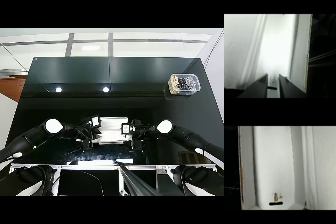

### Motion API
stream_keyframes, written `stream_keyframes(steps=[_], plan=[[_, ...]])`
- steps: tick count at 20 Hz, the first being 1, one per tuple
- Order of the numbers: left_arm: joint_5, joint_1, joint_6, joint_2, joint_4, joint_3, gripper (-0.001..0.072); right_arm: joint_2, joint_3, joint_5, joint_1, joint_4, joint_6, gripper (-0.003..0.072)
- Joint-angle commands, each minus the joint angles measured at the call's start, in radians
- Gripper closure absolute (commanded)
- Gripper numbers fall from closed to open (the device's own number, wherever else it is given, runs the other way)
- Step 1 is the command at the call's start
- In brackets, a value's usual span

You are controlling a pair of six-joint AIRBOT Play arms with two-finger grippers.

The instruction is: Fold the box and place the chain.

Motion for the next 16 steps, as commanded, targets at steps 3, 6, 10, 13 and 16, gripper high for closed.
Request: stream_keyframes(steps=[3,6,10,13,16], plan=[[-0.019,-0.001,0.005,-0.002,0.031,0.000,0.0404,-0.001,0.000,0.000,0.001,0.000,0.000,0.0211],[-0.037,-0.001,0.005,-0.002,0.031,0.000,0.0502,-0.001,0.000,0.000,0.001,0.000,0.000,0.0212],[-0.037,0.008,0.002,0.006,0.039,0.006,0.0453,-0.001,0.000,0.000,0.001,0.000,0.000,0.0211],[-0.089,0.074,-0.078,0.086,0.099,0.031,0.0677,-0.001,0.000,0.000,0.001,0.000,0.000,0.0212],[-0.142,0.228,-0.341,0.220,0.202,0.038,0.0678,-0.001,0.000,0.000,0.001,0.000,0.000,0.0212]])
